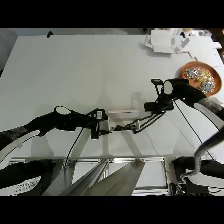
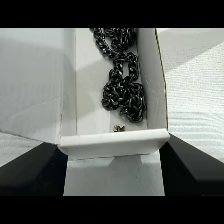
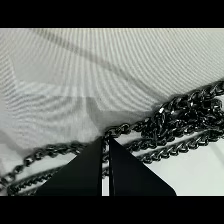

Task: Fold the box and place the chain.

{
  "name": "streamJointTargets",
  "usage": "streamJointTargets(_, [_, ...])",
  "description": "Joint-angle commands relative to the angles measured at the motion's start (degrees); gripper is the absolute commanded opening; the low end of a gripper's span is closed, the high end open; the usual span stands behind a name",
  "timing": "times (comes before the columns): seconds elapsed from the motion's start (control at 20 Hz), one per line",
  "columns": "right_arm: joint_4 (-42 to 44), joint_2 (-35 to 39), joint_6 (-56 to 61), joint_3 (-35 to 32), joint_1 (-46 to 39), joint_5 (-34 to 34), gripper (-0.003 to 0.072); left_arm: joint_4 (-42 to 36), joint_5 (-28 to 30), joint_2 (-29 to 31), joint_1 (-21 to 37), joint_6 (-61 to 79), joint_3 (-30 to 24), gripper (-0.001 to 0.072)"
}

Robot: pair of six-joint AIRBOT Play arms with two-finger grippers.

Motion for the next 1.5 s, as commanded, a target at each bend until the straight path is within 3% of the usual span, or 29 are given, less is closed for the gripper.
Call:
streamJointTargets(0.0, [0.11, 1.92, -4.15, 0.04, 0.72, 1.88, 0.0013, 0.02, 0.0, 0.02, 0.02, 0.0, 0.04, 0.0109])
streamJointTargets(0.35, [0.68, 18.36, -6.88, 0.04, 6.73, 1.77, 0.0013, 0.02, 0.0, 0.02, 0.02, 0.0, 0.04, 0.0109])
streamJointTargets(0.75, [14.62, 38.53, -10.1, 0.04, 15.45, -6.45, 0.0013, 0.02, 0.0, 0.02, 0.02, 0.0, 0.04, 0.0109])
streamJointTargets(0.95, [23.69, 39.65, -14.47, 0.04, 18.53, -9.51, 0.0013, 0.02, 0.0, 0.02, 0.02, 0.0, 0.04, 0.0109])
streamJointTargets(1.15, [23.56, 38.71, -14.6, 0.02, 20.79, -13.73, 0.0013, 0.04, 0.0, 0.02, 0.02, 0.0, 0.04, 0.0109])
streamJointTargets(1.45, [23.52, 31.41, -16.85, -0.35, 24.48, -15.47, 0.0013, 0.02, -0.02, 0.02, 0.02, 0.0, 0.04, 0.0109])
